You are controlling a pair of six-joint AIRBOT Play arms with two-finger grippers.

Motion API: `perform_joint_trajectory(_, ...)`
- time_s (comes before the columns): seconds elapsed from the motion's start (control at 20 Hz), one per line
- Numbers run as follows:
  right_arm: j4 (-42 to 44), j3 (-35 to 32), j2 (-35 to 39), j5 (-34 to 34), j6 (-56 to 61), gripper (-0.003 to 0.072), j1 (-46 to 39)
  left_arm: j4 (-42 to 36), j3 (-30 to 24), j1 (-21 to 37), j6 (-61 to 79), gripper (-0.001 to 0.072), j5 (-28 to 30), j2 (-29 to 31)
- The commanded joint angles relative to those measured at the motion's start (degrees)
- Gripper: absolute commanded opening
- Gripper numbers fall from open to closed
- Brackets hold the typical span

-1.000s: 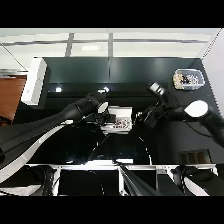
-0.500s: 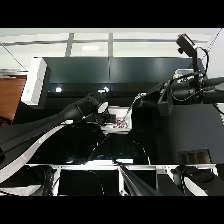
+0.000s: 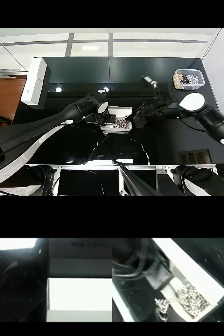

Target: Fold the box and place the chain.

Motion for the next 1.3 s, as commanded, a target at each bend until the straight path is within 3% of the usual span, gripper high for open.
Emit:
perform_joint_trajectory(0.0,0.1,-1.9,-1.9,-5.0,0.4,0.0329,0.5,0.0,0.0,0.0,0.0,0.0032,0.0,0.0)
perform_joint_trajectory(0.05,-0.9,-1.4,-1.6,-3.6,0.4,0.0368,-0.7,0.0,0.0,0.0,0.0,0.0032,0.0,0.0)
perform_joint_trajectory(0.3,-18.4,3.8,2.6,8.4,7.1,0.0368,-15.7,-1.3,0.0,0.0,0.0,0.0032,0.0,-0.1)
perform_joint_trajectory(0.45,-18.4,3.8,4.1,9.1,7.1,0.0368,-22.1,-2.9,0.0,0.0,0.0,0.0032,0.3,-0.1)
perform_joint_trajectory(0.75,-19.6,3.8,4.1,9.3,6.1,0.0367,-22.9,-2.5,0.8,0.0,0.6,0.0037,0.4,0.0)
perform_joint_trajectory(0.8,-19.6,3.8,4.1,9.3,6.1,0.0368,-22.9,-2.5,1.4,0.0,0.6,0.0116,0.4,0.2)
perform_joint_trajectory(0.85,-19.6,3.8,4.1,9.3,6.1,0.0368,-22.9,-2.2,2.1,0.0,0.6,0.038,0.4,0.5)
perform_joint_trajectory(0.9,-19.6,3.8,4.1,9.5,6.1,0.0368,-22.9,-1.6,2.8,0.0,0.4,0.0535,0.3,1.2)
perform_joint_trajectory(1.1,-19.7,3.8,4.1,10.0,6.1,0.0368,-22.9,3.3,3.0,0.1,6.2,0.0536,-1.7,7.1)
perform_joint_trajectory(1.25,-20.4,3.8,4.1,10.6,6.1,0.0368,-22.9,10.7,-0.9,2.1,9.8,0.0536,-4.9,14.7)
